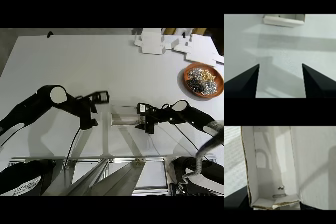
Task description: Fold the box and place the chain.
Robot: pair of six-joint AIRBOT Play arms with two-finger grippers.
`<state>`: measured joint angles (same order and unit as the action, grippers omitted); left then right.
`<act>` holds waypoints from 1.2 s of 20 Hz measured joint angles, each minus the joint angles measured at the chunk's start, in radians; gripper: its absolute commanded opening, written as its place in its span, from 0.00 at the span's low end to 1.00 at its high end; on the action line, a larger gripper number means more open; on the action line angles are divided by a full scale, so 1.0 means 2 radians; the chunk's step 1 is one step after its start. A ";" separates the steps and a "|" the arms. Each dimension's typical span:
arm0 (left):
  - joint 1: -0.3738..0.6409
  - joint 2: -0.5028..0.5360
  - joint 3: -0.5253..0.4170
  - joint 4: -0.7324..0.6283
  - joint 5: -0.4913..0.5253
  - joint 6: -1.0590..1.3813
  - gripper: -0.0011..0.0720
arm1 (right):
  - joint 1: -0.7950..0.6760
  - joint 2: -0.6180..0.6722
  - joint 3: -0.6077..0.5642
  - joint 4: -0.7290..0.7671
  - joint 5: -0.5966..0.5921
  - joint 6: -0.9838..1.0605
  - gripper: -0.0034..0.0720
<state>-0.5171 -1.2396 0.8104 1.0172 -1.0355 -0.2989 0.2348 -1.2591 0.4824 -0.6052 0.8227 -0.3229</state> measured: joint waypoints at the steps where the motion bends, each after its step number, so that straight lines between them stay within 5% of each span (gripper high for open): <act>1: 0.003 -0.009 -0.007 -0.015 0.009 0.054 0.80 | 0.000 0.000 0.000 0.000 0.000 0.000 0.45; 8: 0.013 -0.066 -0.025 -0.146 0.073 0.259 0.80 | 0.000 0.000 0.000 0.000 0.000 0.000 0.45; 24: 0.022 -0.095 -0.029 -0.221 0.068 0.325 0.81 | 0.000 0.000 0.000 0.000 0.000 0.000 0.45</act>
